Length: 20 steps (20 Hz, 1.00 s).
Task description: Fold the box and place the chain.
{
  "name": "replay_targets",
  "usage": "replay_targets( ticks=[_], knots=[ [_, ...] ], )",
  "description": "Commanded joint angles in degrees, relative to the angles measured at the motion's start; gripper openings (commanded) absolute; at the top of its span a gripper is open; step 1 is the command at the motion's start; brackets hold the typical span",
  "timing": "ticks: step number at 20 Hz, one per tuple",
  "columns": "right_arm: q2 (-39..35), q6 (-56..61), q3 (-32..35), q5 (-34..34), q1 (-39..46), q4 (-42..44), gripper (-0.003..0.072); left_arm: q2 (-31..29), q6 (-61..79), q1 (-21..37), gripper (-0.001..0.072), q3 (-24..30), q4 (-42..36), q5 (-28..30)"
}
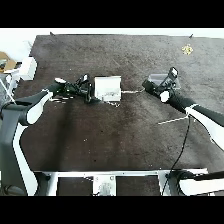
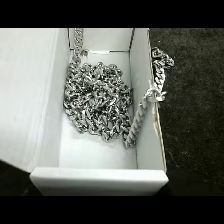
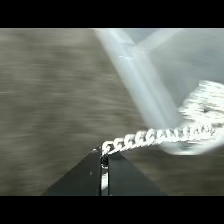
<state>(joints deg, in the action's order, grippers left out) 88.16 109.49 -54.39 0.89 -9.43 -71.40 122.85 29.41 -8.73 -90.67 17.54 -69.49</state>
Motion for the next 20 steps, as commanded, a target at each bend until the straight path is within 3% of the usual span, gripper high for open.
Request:
replay_targets(
  ticks=[1,4,8,12,19,20],
  knots=[
    [-9.0,-0.4,-0.2,-4.0,-5.4,-3.1,0.0003,0.0,0.0,0.0,0.0222,0.0,0.0,0.0],
    [-16.2,-0.4,-3.7,-6.1,-11.8,-6.6,0.0003,0.0,0.0,0.0,0.0222,0.0,0.0,0.0],
    [-16.8,-0.4,-11.8,-7.2,-20.8,-11.2,0.0003,0.0,0.0,0.0,0.0222,0.0,0.0,0.0],
    [-13.1,-0.2,-13.4,-4.6,-24.3,-10.4,0.0003,0.0,0.0,0.0,0.0222,0.0,0.0,0.0],
    [0.4,-0.2,-8.2,2.3,-26.4,-3.8,0.0008,0.0,0.0,0.0,0.0222,0.0,0.0,0.0],
    [2.6,-0.2,-8.2,4.3,-26.1,-3.8,0.0260,0.0,0.0,0.0,0.0222,0.0,0.0,0.0]
  ],
)
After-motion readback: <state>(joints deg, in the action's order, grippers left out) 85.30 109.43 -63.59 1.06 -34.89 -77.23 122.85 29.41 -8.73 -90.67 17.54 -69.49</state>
